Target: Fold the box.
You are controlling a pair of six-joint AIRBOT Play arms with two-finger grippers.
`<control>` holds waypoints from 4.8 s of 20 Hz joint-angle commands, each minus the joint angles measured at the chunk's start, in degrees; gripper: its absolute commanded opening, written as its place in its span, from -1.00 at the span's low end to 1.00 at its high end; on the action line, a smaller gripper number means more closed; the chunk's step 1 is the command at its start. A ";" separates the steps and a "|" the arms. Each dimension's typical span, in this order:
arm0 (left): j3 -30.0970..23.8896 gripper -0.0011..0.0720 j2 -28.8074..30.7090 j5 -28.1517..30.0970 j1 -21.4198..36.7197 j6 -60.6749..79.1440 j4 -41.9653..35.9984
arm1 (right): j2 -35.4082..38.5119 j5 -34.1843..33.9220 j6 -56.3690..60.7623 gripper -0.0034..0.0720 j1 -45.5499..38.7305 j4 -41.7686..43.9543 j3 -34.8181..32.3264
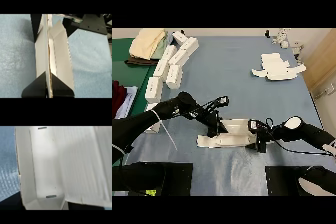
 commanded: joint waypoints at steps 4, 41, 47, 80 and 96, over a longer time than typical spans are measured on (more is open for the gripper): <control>0.07 -0.94 0.04 0.00 0.00 0.02 0.02 | -1.01 0.07 -1.05 0.43 -0.02 -0.07 -0.09; 2.21 0.30 7.43 -6.73 6.80 -26.56 10.05 | -0.96 0.02 -0.83 0.44 -0.02 -0.15 -0.07; 1.07 -0.94 14.56 -16.87 5.33 -56.11 10.23 | -0.96 0.04 -0.85 0.44 -0.02 -0.15 -0.07; 3.56 -0.94 25.40 6.97 -5.51 -54.58 22.05 | -0.96 0.02 -0.85 0.44 -0.02 -0.17 -0.07; -22.73 0.95 34.84 17.90 -5.44 -3.85 12.79 | -0.96 0.02 -0.85 0.44 -0.02 -0.17 -0.07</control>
